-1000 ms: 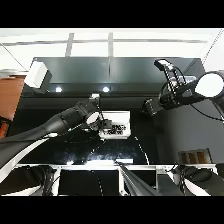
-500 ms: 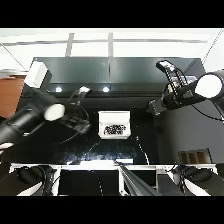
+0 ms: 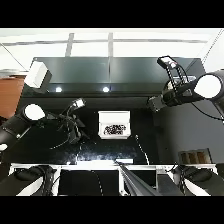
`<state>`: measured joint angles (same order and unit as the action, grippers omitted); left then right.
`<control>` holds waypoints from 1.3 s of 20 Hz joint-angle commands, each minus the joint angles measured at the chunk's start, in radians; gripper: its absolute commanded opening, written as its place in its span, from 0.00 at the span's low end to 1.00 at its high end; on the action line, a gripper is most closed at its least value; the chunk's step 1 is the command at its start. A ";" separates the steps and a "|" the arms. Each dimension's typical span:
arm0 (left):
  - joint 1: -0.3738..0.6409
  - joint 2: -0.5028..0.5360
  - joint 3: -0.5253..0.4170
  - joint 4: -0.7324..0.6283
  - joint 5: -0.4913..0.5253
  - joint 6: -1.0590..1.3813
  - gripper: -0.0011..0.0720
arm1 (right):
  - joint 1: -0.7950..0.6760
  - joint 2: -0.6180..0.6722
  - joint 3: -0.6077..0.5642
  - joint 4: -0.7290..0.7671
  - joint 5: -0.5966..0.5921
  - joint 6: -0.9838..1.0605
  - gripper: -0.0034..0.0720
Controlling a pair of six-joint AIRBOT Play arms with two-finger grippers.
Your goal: Fold the box and place the chain.
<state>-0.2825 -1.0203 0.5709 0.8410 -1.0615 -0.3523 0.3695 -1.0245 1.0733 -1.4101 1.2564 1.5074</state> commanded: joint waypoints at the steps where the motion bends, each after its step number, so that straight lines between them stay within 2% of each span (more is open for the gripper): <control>1: 0.013 -0.077 -0.028 -0.166 0.082 0.490 0.98 | 0.001 0.001 0.000 -0.001 0.006 0.004 0.98; 5: 0.013 -0.174 -0.027 -0.275 0.085 0.751 0.98 | 0.001 0.001 0.000 -0.001 0.001 0.004 0.98; 8: 0.013 -0.227 -0.027 -0.372 0.085 0.804 0.98 | 0.001 0.001 -0.001 -0.001 -0.012 0.005 0.98; 18: -0.018 -0.275 0.020 -0.322 0.085 0.727 0.97 | 0.001 -0.001 -0.002 -0.001 -0.067 0.004 0.98; 26: -0.054 -0.279 0.024 -0.268 0.090 0.716 0.98 | 0.001 -0.001 -0.002 -0.001 -0.075 0.004 0.98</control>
<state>-0.3206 -1.2972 0.5926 0.5426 -0.9756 0.3725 0.3695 -1.0248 1.0718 -1.4109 1.1866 1.5112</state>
